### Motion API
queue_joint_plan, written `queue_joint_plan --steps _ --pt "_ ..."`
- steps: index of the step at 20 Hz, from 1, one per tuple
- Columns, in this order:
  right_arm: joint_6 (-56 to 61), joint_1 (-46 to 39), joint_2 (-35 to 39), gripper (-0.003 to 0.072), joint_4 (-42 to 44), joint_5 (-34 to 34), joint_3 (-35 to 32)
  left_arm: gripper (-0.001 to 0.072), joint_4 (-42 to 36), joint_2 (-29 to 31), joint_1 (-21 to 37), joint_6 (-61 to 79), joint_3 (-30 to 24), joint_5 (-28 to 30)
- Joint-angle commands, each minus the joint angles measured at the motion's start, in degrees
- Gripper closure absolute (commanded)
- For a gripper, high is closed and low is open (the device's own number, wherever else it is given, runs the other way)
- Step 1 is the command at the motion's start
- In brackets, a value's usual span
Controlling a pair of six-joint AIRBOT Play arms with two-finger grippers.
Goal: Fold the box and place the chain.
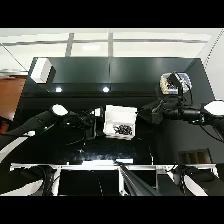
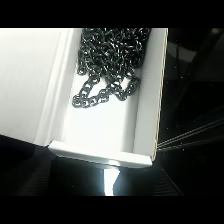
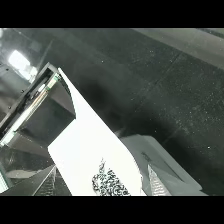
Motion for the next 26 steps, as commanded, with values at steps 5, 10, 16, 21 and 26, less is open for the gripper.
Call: queue_joint_plan --steps 5,10,16,21,26 --pt "0.0 0.02 0.0 -0.0022 0.0 0.02 0.02 0.0013 3.19 -0.04 -2.4 0.24 0.04 -0.39" --pt "0.0 0.02 0.0 -0.0022 0.0 0.02 0.02 0.0013 3.21 -0.04 -2.51 -0.07 0.04 0.07" --pt "0.0 0.02 0.0 -0.0022 0.0 0.0 0.02 0.0259 3.26 -0.04 -2.64 -0.13 0.04 0.31" --pt "3.78 0.02 0.0 -0.0021 -1.33 -7.32 0.87 0.0271 3.23 -0.04 -2.64 -0.13 0.04 0.31" --pt "11.76 0.39 -2.89 -0.0021 -9.97 -11.74 6.45 0.0271 3.23 -0.04 -2.64 -0.13 0.04 0.28"
